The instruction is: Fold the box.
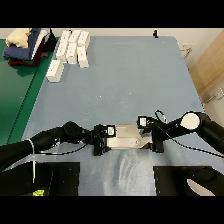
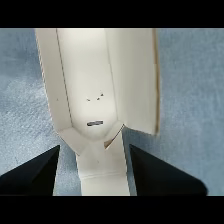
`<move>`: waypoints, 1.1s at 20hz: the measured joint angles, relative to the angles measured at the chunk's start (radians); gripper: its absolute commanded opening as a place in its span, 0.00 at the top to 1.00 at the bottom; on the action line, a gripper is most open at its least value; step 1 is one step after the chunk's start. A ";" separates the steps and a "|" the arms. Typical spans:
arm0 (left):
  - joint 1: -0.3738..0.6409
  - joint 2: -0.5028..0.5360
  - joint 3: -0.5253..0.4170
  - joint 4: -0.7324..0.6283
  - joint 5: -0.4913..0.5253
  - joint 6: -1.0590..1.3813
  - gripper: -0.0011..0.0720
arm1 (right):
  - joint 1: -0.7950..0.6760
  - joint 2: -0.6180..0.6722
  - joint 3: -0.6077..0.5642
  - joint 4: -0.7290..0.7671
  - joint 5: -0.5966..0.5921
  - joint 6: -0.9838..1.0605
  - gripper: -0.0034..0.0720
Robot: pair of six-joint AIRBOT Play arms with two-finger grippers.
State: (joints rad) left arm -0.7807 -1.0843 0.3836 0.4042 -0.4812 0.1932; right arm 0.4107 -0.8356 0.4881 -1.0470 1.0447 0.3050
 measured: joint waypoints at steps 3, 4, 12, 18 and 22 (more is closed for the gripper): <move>0.000 0.000 0.000 0.000 0.000 0.000 0.42 | -0.001 -0.011 -0.001 0.001 -0.013 -0.064 0.48; 0.000 0.000 0.000 0.000 0.000 0.000 0.42 | 0.000 -0.014 -0.001 0.006 -0.015 -0.096 0.49; 0.000 0.000 0.000 0.000 0.000 0.000 0.42 | 0.002 -0.032 -0.019 0.090 -0.032 -0.212 0.75; 0.000 0.000 0.000 0.000 0.000 0.000 0.42 | 0.002 -0.041 -0.037 0.150 -0.059 -0.251 0.74; 0.000 0.000 0.000 0.000 0.000 0.000 0.42 | 0.002 -0.043 -0.039 0.187 -0.079 -0.263 0.43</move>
State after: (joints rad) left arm -0.7803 -1.0843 0.3836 0.4046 -0.4812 0.1932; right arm 0.4122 -0.8783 0.4492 -0.8600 0.9653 0.0418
